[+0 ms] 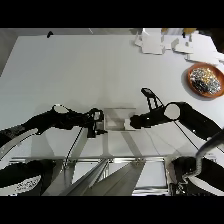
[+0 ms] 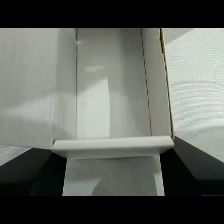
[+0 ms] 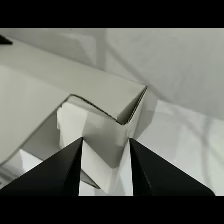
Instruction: Fold the box and place the chain.
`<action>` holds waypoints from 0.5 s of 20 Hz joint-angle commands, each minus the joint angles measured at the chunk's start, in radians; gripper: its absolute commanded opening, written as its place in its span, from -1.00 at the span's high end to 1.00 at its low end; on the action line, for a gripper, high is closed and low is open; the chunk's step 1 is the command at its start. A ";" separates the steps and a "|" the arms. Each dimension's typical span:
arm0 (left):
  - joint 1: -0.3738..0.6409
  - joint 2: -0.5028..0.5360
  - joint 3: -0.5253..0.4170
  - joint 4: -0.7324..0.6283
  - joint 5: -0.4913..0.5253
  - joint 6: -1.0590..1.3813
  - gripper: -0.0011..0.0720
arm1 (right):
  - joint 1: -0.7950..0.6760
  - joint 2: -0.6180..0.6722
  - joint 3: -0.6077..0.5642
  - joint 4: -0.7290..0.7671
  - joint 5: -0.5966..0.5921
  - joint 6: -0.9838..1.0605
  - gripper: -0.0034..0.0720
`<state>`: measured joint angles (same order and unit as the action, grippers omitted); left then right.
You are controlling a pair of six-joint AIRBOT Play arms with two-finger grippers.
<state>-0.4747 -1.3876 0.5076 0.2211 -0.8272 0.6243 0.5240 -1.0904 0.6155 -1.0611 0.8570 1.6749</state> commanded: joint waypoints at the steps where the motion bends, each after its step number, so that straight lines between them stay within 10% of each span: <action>1: 0.000 0.001 0.001 0.000 0.001 0.000 0.27 | 0.060 -0.012 0.059 -0.205 -0.001 0.247 0.19; 10: 0.000 0.001 0.001 0.000 0.001 0.000 0.27 | 0.235 -0.162 0.191 -0.385 0.066 0.540 0.19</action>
<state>-0.4747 -1.3876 0.5076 0.2214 -0.8272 0.6243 0.7063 -1.1984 0.7563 -1.3735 0.8902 2.1090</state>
